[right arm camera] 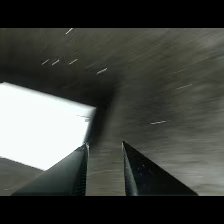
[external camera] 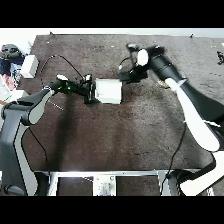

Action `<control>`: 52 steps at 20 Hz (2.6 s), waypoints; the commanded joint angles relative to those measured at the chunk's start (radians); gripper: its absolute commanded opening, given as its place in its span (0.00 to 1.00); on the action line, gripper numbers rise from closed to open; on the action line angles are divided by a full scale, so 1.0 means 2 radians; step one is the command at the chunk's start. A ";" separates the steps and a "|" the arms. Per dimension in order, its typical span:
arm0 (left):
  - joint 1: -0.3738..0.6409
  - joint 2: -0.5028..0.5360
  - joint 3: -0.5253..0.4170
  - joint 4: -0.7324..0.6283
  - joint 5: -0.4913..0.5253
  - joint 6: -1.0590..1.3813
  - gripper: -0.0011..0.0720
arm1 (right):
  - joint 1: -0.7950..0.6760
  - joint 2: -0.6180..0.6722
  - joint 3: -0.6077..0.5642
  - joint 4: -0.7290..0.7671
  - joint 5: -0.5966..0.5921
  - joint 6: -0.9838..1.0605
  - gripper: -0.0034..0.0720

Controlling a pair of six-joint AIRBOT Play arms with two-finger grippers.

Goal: Fold the box and place the chain.

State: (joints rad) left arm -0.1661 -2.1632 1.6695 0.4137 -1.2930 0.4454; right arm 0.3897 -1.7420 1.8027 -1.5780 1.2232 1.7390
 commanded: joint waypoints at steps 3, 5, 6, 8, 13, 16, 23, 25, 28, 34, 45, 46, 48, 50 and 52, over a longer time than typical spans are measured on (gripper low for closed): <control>0.000 0.000 0.000 0.000 0.000 0.000 0.50 | -0.107 0.050 0.000 -0.060 -0.009 -0.062 0.37; 0.000 0.000 0.000 0.000 0.000 0.000 0.50 | -0.158 0.037 -0.002 -0.054 -0.021 -0.062 0.34; 0.000 0.000 0.000 0.000 0.000 0.000 0.50 | -0.181 0.025 -0.002 -0.045 -0.029 -0.062 0.34; 0.000 0.000 0.000 0.000 0.000 0.000 0.50 | -0.216 -0.001 -0.002 -0.018 -0.036 -0.077 0.34; 0.000 0.000 0.000 0.000 0.000 0.000 0.50 | -0.245 -0.062 -0.001 0.002 -0.056 -0.094 0.34; 0.000 0.000 0.000 0.000 0.000 0.000 0.50 | -0.245 -0.083 -0.001 0.021 -0.080 -0.099 0.34; 0.000 0.000 0.000 0.000 0.000 0.000 0.50 | -0.245 -0.112 -0.001 0.044 -0.106 -0.099 0.34; 0.000 0.000 0.000 0.000 0.000 0.000 0.50 | -0.245 -0.122 -0.001 0.044 -0.105 -0.099 0.34; 0.000 0.000 0.000 0.000 0.000 0.000 0.50 | -0.245 -0.123 -0.001 0.043 -0.106 -0.099 0.17; 0.000 0.000 0.000 0.000 0.000 0.000 0.50 | -0.245 -0.123 -0.001 0.043 -0.105 -0.099 0.16; 0.000 0.000 0.000 0.000 0.000 0.000 0.50 | -0.244 -0.046 -0.001 0.044 -0.090 -0.101 0.06; 0.000 0.000 0.000 0.000 0.000 0.000 0.50 | -0.243 -0.033 -0.001 0.044 -0.078 -0.102 0.06; 0.000 0.000 0.000 0.000 0.000 0.000 0.50 | -0.240 0.006 -0.001 0.048 -0.061 -0.122 0.06; 0.000 0.000 0.000 0.000 0.000 0.000 0.50 | -0.236 0.057 -0.001 0.049 -0.059 -0.135 0.06; 0.000 0.000 0.000 0.000 0.000 0.000 0.50 | -0.228 0.114 -0.001 0.049 -0.073 -0.150 0.06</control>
State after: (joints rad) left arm -0.1661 -2.1632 1.6695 0.4141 -1.2930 0.4450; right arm -0.0818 -1.6455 1.8004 -1.4830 1.0843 1.4830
